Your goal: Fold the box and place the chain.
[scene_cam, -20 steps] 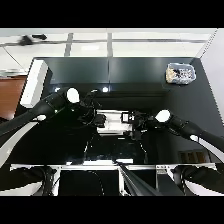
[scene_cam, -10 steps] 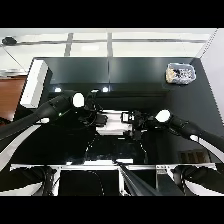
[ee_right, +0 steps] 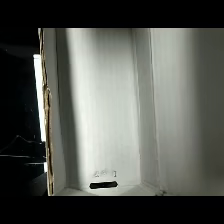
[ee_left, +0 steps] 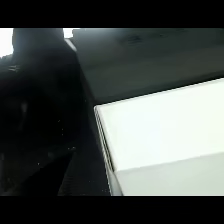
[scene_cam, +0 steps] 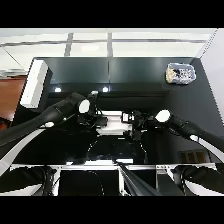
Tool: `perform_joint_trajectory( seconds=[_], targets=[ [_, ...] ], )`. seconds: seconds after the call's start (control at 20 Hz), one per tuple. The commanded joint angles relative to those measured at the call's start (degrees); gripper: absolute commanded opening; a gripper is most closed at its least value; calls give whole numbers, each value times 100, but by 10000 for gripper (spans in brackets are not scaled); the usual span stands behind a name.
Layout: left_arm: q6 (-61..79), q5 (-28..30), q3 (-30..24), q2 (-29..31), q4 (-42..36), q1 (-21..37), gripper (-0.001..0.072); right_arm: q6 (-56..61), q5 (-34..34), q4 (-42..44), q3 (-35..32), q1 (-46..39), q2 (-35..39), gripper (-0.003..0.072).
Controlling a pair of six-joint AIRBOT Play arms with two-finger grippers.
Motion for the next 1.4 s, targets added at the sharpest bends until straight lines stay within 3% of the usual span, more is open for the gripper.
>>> perform_joint_trajectory(
  seconds=[0.0,0.25,0.5,0.65,0.7,0.9,0.95,1.0,1.05,1.25,1.3,1.35],
  targets=[
    [-986,-9,31,-7,485,-321,346,2,7,0,2,4,0,125],
    [-1665,-234,372,-262,527,-570,327,2,7,0,2,4,0,125],
    [-1989,-216,385,-321,533,-601,327,2,7,0,2,4,0,125],
    [-1985,-190,385,-321,529,-601,156,2,7,0,2,4,0,125],
    [-1950,-190,385,-321,529,-601,27,2,7,0,2,4,0,125],
    [-1941,-192,387,-321,520,-601,32,2,4,0,2,4,0,125],
    [-1941,-192,404,-321,483,-586,111,2,7,0,2,4,0,125],
    [-1930,-214,435,-319,487,-577,296,2,7,0,2,4,-2,125],
    [-1860,-223,457,-319,494,-562,434,2,7,0,2,4,0,125],
    [-1834,-219,455,-321,662,-544,419,2,7,0,2,4,0,125],
    [-1834,-216,455,-321,662,-544,378,2,7,0,2,4,0,125],
    [-1832,-219,455,-321,658,-544,283,2,7,0,2,4,0,124]
  ],
)
